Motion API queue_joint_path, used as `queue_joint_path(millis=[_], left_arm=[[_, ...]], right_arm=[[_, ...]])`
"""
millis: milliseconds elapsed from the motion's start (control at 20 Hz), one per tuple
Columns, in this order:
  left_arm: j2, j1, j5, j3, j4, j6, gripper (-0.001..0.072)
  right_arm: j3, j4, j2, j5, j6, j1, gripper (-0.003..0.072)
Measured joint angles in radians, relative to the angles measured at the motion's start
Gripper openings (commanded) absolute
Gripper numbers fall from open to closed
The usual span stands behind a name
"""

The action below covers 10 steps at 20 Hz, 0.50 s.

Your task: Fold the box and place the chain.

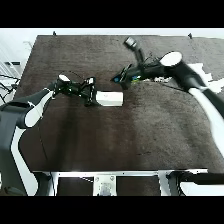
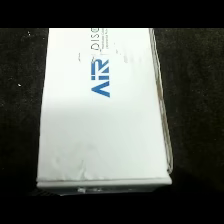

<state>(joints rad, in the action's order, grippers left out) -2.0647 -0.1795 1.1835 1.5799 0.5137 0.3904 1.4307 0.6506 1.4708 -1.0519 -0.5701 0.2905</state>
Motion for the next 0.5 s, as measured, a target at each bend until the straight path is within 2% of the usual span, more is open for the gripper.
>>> queue_joint_path(millis=[200, 500], left_arm=[[0.0, 0.0, 0.001, 0.0, 0.0, 0.0, 0.0469], [0.0, 0.0, 0.026, 0.0, -0.002, 0.002, 0.0469]], right_arm=[[-0.172, 0.053, -0.277, 0.048, -0.086, -0.047, 0.001], [-0.6, 0.085, -0.663, 0.238, -0.128, -0.145, 0.0011]])
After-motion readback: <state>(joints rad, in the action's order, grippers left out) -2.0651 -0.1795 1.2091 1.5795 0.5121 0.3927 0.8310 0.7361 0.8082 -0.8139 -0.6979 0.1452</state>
